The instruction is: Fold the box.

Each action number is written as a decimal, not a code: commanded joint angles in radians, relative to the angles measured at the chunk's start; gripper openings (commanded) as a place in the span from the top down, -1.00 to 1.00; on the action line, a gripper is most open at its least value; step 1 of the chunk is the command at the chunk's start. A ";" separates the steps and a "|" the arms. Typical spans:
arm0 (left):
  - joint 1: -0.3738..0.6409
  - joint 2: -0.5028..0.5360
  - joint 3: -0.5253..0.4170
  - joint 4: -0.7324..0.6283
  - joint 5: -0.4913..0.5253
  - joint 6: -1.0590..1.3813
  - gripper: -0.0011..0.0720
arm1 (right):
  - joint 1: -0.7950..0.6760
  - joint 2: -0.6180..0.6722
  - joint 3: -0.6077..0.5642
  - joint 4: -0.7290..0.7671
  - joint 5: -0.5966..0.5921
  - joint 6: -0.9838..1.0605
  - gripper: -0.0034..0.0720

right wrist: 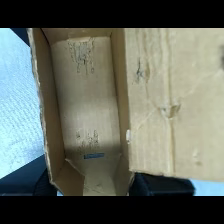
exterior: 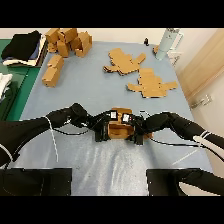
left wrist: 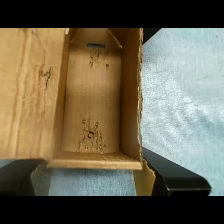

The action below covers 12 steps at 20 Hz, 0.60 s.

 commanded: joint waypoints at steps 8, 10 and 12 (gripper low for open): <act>-0.009 -0.006 0.008 0.007 0.008 -0.022 -0.25 | 0.000 0.000 -0.001 0.000 0.000 -0.001 -0.43; -0.009 -0.006 0.008 0.006 0.008 -0.022 -0.25 | 0.000 0.000 -0.001 0.000 0.000 -0.001 -0.43; -0.009 -0.006 0.008 0.006 0.008 -0.022 -0.25 | 0.000 0.000 -0.001 0.000 0.000 0.000 -0.43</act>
